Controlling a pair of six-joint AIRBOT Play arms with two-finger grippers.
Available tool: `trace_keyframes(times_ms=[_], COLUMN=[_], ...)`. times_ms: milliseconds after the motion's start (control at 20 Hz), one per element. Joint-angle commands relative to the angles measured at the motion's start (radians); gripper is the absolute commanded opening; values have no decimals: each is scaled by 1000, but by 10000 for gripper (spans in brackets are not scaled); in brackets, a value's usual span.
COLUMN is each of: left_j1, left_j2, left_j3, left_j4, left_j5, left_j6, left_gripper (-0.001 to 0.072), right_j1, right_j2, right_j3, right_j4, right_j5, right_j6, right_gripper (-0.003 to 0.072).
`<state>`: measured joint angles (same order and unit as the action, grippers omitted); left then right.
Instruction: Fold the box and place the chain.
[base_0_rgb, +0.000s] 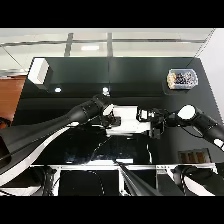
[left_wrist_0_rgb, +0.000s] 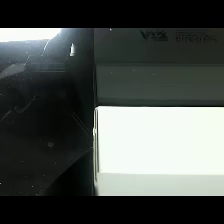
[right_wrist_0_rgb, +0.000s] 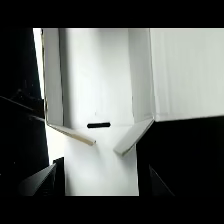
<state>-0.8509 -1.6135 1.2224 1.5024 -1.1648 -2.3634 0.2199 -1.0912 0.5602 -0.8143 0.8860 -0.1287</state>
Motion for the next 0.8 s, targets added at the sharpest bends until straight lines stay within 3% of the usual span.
trace_keyframes(times_ms=[0, 100, 150, 200, 250, 350, 400, 750], left_j1=[0, 0, 0, 0, 0, 0, 0, 0], left_j2=[0, 0, 0, 0, 0, 0, 0, 0], left_j3=[0, 0, 0, 0, 0, 0, 0, 0], left_j4=[0, 0, 0, 0, 0, 0, 0, 0], left_j5=[1, 2, 2, 2, 2, 2, 2, 4], left_j6=[0, 0, 0, 0, 0, 0, 0, 0], left_gripper=[29, 29, 29, 29, 29, 29, 29, 29], right_j1=[-2, -2, -2, 1, 1, 1, 1, 23], right_j2=[-8, -18, -28, -39, -44, -44, -44, -71], right_j3=[0, 0, 0, 0, 0, 0, 0, -3], right_j4=[83, 92, 92, 98, 105, 135, 153, 239], right_j5=[-26, -25, -10, 3, 5, 5, 11, 26], right_j6=[-109, -115, -115, -115, -115, -114, -114, -63], right_gripper=[666, 648, 554, 536, 458, 220, 193, 199])
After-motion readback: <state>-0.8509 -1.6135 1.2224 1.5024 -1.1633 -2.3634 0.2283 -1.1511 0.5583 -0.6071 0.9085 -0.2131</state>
